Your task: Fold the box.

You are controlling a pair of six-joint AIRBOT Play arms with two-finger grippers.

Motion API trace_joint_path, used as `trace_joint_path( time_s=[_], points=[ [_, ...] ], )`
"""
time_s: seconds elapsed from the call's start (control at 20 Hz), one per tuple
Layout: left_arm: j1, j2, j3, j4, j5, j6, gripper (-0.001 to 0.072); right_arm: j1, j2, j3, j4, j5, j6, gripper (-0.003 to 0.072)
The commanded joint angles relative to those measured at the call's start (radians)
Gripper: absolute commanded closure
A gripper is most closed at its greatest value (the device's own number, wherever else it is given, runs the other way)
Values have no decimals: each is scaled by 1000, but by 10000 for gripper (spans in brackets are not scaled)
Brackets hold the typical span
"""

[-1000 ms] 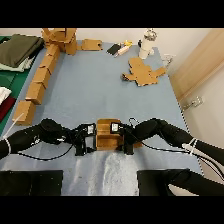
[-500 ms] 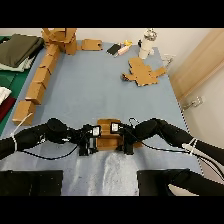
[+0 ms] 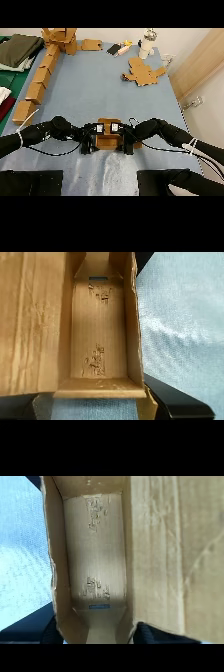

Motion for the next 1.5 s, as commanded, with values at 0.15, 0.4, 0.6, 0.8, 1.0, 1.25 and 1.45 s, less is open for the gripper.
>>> trace_joint_path(
  time_s=[0.15,0.4,0.6,0.8,1.0,1.25,1.45],
  points=[
    [0,-7,9,55,-43,-32,91,0,0,1,0,0,0,200],
    [0,-7,8,55,-45,-31,114,0,0,1,0,0,0,199],
    [0,-6,8,54,-46,-31,113,0,0,1,0,0,0,199],
    [0,-6,8,53,-46,-31,113,0,0,1,0,0,0,200],
    [0,-6,8,53,-46,-31,112,0,0,1,0,0,0,199],
    [0,-6,8,53,-46,-31,112,0,0,1,0,0,0,199],
    [0,-6,8,53,-46,-31,112,0,0,1,2,0,0,199]
  ],
)
